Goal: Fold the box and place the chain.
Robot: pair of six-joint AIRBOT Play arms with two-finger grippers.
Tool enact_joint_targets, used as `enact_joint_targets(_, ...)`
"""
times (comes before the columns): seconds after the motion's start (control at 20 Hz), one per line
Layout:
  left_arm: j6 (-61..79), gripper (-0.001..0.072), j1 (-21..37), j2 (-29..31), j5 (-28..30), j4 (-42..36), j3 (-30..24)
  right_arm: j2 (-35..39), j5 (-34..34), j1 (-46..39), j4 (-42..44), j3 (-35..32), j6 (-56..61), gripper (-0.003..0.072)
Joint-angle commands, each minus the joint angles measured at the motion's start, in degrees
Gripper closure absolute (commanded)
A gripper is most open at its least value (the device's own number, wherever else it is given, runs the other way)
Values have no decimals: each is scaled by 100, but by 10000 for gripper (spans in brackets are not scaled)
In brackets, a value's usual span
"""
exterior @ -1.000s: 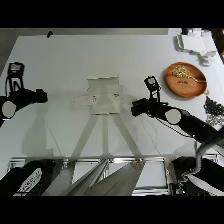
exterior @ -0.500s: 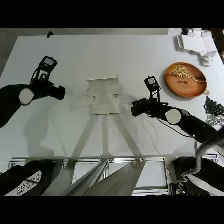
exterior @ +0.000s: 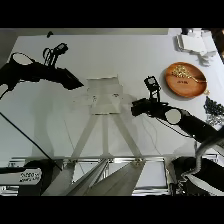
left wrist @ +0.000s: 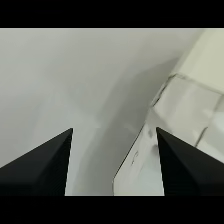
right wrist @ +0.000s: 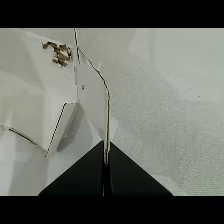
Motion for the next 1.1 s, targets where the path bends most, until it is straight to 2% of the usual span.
enact_joint_targets(0.0,1552,119,229,-815,-892,-1471,339,2,2,7,0,-2,0,672)
enact_joint_targets(0.05,1600,61,181,-992,-896,-1467,424,4,0,7,0,-2,0,672)
enact_joint_targets(0.15,1840,12,33,-1189,-885,-1473,481,4,0,7,0,-2,0,672)
enact_joint_targets(0.5,2452,14,-391,-1377,-527,-1379,479,4,0,7,0,-2,0,672)
enact_joint_targets(0.7,2470,23,-728,-1419,-214,-852,476,4,0,7,0,-2,0,672)
enact_joint_targets(0.75,2472,149,-791,-1440,-173,-756,479,4,0,7,0,-2,0,672)
enact_joint_targets(0.8,2496,477,-833,-1453,-170,-815,479,4,0,7,0,-2,0,672)
enact_joint_targets(0.85,2520,685,-848,-1462,-227,-940,479,4,0,7,0,-2,0,672)
enact_joint_targets(1.05,2520,698,-833,-1460,-330,-1145,479,2,2,7,0,-2,0,672)
